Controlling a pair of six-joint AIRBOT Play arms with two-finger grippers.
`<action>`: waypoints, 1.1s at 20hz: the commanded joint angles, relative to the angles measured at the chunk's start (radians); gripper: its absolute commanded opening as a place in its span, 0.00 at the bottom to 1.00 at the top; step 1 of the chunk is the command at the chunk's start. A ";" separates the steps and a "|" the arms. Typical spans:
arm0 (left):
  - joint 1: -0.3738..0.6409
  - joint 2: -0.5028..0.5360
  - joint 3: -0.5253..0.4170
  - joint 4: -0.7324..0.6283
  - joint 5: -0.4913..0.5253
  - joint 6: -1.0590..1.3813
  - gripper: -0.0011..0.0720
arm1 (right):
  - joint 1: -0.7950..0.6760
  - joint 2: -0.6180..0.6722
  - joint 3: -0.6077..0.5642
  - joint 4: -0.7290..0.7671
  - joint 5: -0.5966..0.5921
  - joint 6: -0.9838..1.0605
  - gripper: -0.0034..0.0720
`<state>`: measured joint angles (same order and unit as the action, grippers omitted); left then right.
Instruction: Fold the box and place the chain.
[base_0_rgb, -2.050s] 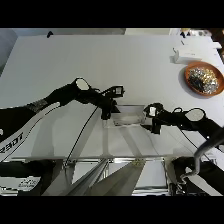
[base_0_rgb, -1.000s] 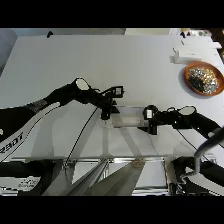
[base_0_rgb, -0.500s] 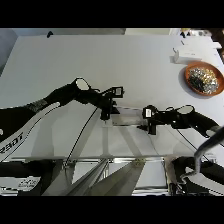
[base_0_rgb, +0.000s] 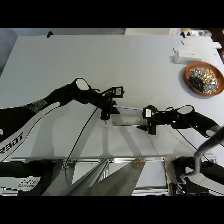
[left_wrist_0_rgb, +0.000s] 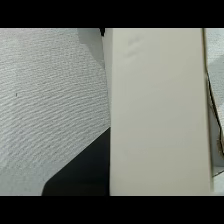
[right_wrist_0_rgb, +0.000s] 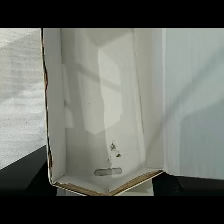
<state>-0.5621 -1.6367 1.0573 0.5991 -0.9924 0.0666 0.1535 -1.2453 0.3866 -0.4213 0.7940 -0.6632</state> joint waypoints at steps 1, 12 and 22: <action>0.000 0.000 0.000 0.000 0.000 0.000 0.03 | 0.000 0.000 0.001 -0.001 0.000 0.000 0.60; 0.000 0.000 0.000 0.000 0.002 0.001 0.03 | 0.000 0.000 0.001 -0.001 0.000 0.000 0.60; 0.035 0.051 0.000 0.035 -0.031 -0.075 0.64 | 0.000 0.000 0.001 0.000 0.000 0.000 0.60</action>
<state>-0.5472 -1.6127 1.0569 0.6075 -0.9951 0.0406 0.1543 -1.2461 0.3866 -0.4244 0.7921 -0.6682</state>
